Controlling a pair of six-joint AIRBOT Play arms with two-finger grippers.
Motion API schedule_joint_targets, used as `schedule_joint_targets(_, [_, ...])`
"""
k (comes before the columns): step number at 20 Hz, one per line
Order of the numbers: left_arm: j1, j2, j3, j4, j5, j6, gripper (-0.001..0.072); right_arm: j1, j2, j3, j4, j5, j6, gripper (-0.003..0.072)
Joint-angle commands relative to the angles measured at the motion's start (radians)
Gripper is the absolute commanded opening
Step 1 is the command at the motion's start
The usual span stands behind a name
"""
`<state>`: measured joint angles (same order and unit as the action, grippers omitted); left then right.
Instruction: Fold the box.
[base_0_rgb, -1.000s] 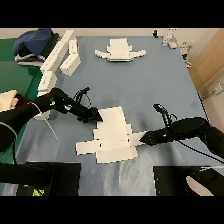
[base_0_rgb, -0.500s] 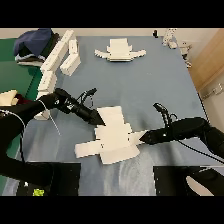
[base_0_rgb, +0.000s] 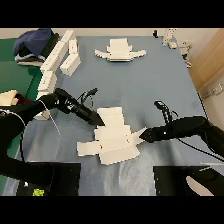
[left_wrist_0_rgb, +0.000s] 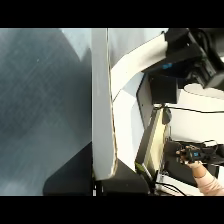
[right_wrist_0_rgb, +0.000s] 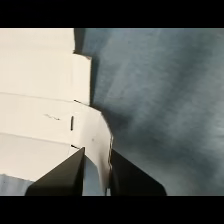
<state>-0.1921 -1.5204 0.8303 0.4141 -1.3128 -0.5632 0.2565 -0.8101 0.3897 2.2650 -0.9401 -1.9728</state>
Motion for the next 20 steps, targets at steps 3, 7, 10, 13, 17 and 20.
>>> schedule_joint_targets(3, [-0.002, 0.047, 0.003, -0.139, 0.008, 0.349, 0.0012, -0.002, 0.001, 0.095, -0.442, 0.029, 0.327, 0.0220])
schedule_joint_targets(7, [-0.004, 0.140, 0.003, -0.137, 0.091, 0.496, 0.0012, -0.010, 0.001, 0.183, -0.675, 0.016, 0.704, 0.0481])
schedule_joint_targets(10, [-0.039, 0.214, 0.003, -0.117, 0.212, 0.603, 0.0011, -0.014, 0.001, 0.269, -0.725, 0.020, 0.849, 0.0548])
schedule_joint_targets(13, [-0.117, 0.291, -0.013, -0.022, 0.248, 0.636, 0.0009, -0.014, 0.001, 0.304, -0.785, 0.036, 0.943, 0.0548])
schedule_joint_targets(17, [-0.248, 0.450, -0.153, -0.055, 0.418, 0.763, 0.0008, -0.014, -0.015, 0.303, -0.795, 0.046, 1.009, 0.0547])
schedule_joint_targets(20, [-0.336, 0.560, -0.286, -0.148, 0.576, 0.862, 0.0009, -0.014, -0.040, 0.303, -0.795, 0.048, 1.009, 0.0548])
